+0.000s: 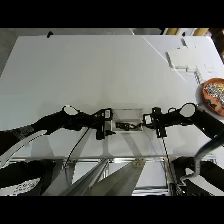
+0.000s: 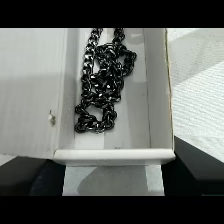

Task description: Fold the box and place the chain.

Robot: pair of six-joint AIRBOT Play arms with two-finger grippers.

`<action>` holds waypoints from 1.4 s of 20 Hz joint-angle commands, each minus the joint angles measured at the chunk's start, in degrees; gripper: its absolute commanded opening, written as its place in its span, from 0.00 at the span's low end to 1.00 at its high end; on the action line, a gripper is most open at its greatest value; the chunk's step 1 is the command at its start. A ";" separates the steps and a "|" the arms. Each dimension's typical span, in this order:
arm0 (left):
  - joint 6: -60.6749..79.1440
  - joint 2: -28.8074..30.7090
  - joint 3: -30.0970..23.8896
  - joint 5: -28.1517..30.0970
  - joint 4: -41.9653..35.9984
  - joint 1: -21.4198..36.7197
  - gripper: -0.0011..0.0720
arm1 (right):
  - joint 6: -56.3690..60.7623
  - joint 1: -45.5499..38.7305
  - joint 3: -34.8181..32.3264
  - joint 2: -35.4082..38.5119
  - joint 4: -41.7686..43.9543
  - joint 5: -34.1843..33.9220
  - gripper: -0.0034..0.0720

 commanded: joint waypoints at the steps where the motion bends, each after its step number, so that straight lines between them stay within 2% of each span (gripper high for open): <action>1: 0.00 -0.04 -0.02 0.02 0.00 0.02 0.30 | 1.79 0.07 0.00 1.62 0.42 2.16 0.06; 5: 0.00 -0.04 -0.02 0.00 0.00 0.02 0.30 | 13.25 0.07 -0.02 13.77 1.07 6.62 0.06; 7: 0.00 -0.04 -0.02 0.02 0.00 0.02 0.30 | 15.37 0.07 -0.02 18.88 2.62 8.63 0.06; 11: 0.00 -0.04 -0.02 0.00 0.00 0.02 0.30 | 15.30 1.92 -0.04 23.52 11.06 8.11 0.06; 13: 0.00 -0.04 -0.02 0.00 0.00 0.02 0.30 | 15.28 6.51 -0.44 23.47 15.43 2.86 0.06; 15: 0.00 -0.04 -0.02 0.02 0.00 0.02 0.30 | 15.30 14.10 -0.87 22.77 18.51 -6.47 0.06; 18: 0.00 -0.04 -0.02 0.02 0.00 0.02 0.30 | 15.30 25.18 -0.87 18.84 22.86 -21.44 0.06; 20: 0.00 -0.04 -0.02 0.00 0.00 0.02 0.30 | 15.32 29.77 -0.87 15.04 24.24 -27.71 0.06; 24: 0.00 -0.04 -0.02 0.00 0.00 0.02 0.30 | 15.32 31.01 -0.87 9.46 24.28 -30.21 0.07; 26: 0.00 -0.04 -0.02 0.00 0.00 0.02 0.30 | 15.30 31.01 -0.83 9.40 24.28 -31.28 0.27; 28: 0.00 -0.04 -0.02 0.00 0.00 0.02 0.30 | 15.28 30.95 -0.81 10.82 23.30 -30.62 0.30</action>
